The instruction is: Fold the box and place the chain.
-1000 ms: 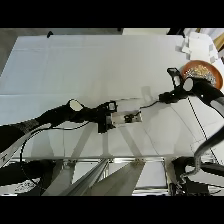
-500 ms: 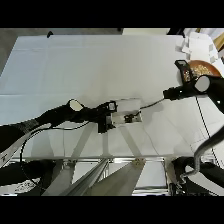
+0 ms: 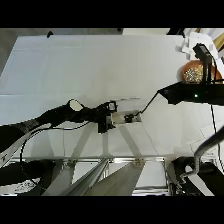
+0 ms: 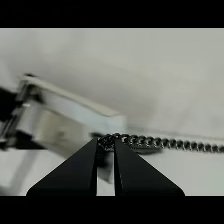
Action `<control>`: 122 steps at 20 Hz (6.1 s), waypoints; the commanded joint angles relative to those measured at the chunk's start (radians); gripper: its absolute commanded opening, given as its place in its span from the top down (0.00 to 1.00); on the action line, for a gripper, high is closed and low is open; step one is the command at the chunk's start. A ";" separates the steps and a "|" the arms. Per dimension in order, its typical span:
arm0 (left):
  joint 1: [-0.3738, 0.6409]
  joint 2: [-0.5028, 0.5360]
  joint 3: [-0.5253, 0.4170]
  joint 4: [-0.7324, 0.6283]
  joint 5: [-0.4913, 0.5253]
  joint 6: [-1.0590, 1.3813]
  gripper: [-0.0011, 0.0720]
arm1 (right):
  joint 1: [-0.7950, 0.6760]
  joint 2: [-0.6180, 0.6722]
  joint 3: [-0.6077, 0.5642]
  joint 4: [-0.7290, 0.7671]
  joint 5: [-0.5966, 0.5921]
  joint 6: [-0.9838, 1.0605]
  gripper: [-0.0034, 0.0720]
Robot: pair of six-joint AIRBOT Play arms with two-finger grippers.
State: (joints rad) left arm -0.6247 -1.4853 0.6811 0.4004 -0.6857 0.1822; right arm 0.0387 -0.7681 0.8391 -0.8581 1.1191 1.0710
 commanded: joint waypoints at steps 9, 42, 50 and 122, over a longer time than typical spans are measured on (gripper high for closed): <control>0.000 0.001 0.000 0.000 0.000 0.000 0.64 | 0.133 0.041 0.002 0.448 0.107 -0.183 0.94; 0.000 0.001 0.000 0.000 0.001 0.000 0.64 | 0.402 -0.365 -0.083 -0.157 -0.243 -0.098 0.94; 0.000 0.001 0.000 0.000 0.000 0.000 0.64 | 0.403 -0.364 -0.129 -0.155 -0.269 -0.098 0.62; 0.000 0.001 0.000 0.000 -0.006 0.000 0.64 | 0.050 0.106 0.098 0.131 0.077 0.071 0.94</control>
State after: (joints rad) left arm -0.6247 -1.4853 0.6811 0.4000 -0.6907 0.1822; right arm 0.0883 -0.7094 0.9360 -0.9066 1.1637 1.1854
